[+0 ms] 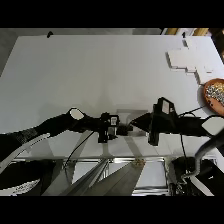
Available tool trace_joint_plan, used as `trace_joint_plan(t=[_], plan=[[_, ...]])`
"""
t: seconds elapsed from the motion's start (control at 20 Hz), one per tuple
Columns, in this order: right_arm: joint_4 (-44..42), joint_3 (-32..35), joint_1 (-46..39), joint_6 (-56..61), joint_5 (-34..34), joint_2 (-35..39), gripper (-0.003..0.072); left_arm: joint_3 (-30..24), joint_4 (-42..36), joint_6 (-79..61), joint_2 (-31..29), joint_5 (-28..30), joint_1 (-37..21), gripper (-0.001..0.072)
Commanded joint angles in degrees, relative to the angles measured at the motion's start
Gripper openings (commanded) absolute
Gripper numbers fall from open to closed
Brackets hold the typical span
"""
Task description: Fold the box and place the chain.
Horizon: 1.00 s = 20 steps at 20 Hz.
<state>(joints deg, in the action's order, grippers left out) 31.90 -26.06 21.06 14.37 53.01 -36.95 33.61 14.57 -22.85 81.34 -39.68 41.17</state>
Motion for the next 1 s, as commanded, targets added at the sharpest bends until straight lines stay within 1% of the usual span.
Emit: trace_joint_plan(t=[0.0,0.1,0.15,0.2,0.3,0.4,0.5,0.55,0.6,0.7,0.95], plan=[[7.8,0.0,3.9,5.6,-4.8,-3.0,0.0034,0.0,0.0,0.0,0.0,0.0,0.0,0.0331],[10.3,0.0,3.9,6.8,-4.1,-5.7,0.0205,0.0,0.0,0.0,0.0,0.0,0.0,0.0331],[11.5,0.0,3.9,6.8,-4.2,-6.1,0.0232,0.0,0.0,0.0,0.0,0.0,0.0,0.0331],[13.8,-0.1,3.9,7.1,-4.3,-5.6,0.0231,0.0,0.0,0.0,0.0,0.0,0.0,0.0331],[22.3,-1.0,3.2,12.6,-3.6,-3.1,0.0231,0.0,0.0,0.0,0.0,0.0,0.0,0.0331],[28.6,-1.3,-1.4,14.2,-1.6,0.0,0.0225,0.0,0.0,0.0,0.0,0.0,0.0,0.0331],[31.4,-1.3,-8.4,10.0,1.7,1.6,0.0220,0.0,0.0,0.0,0.0,0.0,0.0,0.0331],[32.0,-1.3,-11.8,4.9,3.6,1.4,0.0218,0.0,0.0,0.0,0.0,0.0,0.0,0.0331],[31.9,-0.9,-14.3,1.2,3.4,0.6,0.0213,0.0,0.0,0.0,0.0,0.0,0.0,0.0331],[32.4,-0.2,-16.2,-4.3,2.2,-3.0,0.0202,0.0,0.0,0.0,0.0,0.0,0.0,0.0331],[34.1,-0.2,-16.3,-5.9,1.3,-15.3,0.0203,0.0,0.0,0.0,0.0,0.0,0.0,0.0331]])
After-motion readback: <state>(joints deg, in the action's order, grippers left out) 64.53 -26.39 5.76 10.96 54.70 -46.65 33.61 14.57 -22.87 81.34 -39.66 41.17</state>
